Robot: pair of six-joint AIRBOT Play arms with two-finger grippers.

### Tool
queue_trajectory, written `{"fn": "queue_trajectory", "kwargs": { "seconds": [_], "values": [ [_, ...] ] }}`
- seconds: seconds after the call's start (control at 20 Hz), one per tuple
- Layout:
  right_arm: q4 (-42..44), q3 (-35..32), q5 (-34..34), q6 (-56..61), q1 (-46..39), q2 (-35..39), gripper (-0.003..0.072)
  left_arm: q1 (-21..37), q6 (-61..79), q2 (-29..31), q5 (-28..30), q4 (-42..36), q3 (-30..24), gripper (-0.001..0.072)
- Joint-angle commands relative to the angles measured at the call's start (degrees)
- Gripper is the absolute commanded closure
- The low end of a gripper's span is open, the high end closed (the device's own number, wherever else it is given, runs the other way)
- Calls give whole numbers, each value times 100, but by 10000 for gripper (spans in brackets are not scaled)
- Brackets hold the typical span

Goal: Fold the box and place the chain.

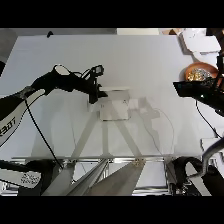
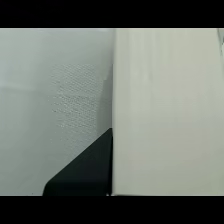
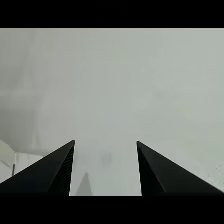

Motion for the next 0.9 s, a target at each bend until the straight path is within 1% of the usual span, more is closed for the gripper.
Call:
{"fn": "queue_trajectory", "kwargs": {
  "seconds": [0.0, 0.15, 0.35, 0.45, 0.65, 0.75, 0.85],
  "values": [
    [-2, 2, 11, 2, -4, 2, 293, -2, 173, -68, 247, -37, -2, 706],
    [-2, 4, 9, 2, -4, 2, 293, -2, 466, -68, 0, -42, -2, 707],
    [-2, 4, 11, 2, -4, 2, 293, 0, 468, -66, -538, -42, -2, 708],
    [-2, 2, 9, 2, -4, 2, 293, 0, 476, -66, -570, -46, -2, 708],
    [-2, 4, 9, 2, -4, 2, 294, -2, 1176, -85, -560, -170, -2, 708],
    [-2, 4, 11, 2, -4, 2, 294, -2, 1281, -173, -555, -299, -2, 708],
    [-2, 2, 11, 2, -4, 2, 294, -2, 1279, -280, -551, -247, -2, 707]
  ]
}}
